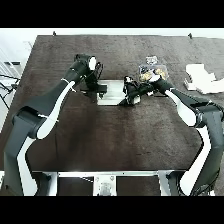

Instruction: Fold the box and place the chain.

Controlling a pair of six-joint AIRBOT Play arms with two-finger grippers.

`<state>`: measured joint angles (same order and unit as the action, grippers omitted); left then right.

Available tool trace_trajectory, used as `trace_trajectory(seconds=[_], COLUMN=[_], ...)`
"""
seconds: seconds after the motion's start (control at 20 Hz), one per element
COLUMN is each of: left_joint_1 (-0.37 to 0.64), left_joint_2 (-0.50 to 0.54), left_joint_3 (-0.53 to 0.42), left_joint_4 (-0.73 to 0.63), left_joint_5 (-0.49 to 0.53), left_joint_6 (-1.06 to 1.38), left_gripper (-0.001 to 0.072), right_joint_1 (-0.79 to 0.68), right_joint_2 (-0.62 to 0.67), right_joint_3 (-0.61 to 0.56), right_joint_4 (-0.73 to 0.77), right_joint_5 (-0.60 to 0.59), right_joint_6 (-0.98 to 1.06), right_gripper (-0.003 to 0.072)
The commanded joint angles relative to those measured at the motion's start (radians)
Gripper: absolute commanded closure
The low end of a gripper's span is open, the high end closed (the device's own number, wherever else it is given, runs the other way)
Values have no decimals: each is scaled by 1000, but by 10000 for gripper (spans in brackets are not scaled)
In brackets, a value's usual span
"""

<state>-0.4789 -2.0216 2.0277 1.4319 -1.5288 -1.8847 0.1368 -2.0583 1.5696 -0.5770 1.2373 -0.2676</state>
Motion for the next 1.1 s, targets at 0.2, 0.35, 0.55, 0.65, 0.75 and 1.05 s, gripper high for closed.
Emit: trace_trajectory(seconds=[0.2,0.35,0.55,0.65,0.75,1.05], left_joint_1=[1,10,11,25,54,193], left_joint_2=[73,123,227,288,325,338], left_joint_3=[3,4,3,3,3,-89], left_joint_4=[28,32,27,31,29,-232], left_joint_5=[-17,-37,44,128,134,177], left_joint_6=[19,29,193,288,354,933], left_gripper=[93,93,93,94,94,94], right_joint_1=[1,1,1,1,1,1], right_joint_2=[0,0,0,0,0,0], right_joint_3=[0,0,0,0,0,0], right_joint_4=[1,1,1,1,1,1], right_joint_5=[2,2,2,2,2,2], right_joint_6=[1,1,1,1,1,1], right_gripper=[145,145,145,145,145,145])
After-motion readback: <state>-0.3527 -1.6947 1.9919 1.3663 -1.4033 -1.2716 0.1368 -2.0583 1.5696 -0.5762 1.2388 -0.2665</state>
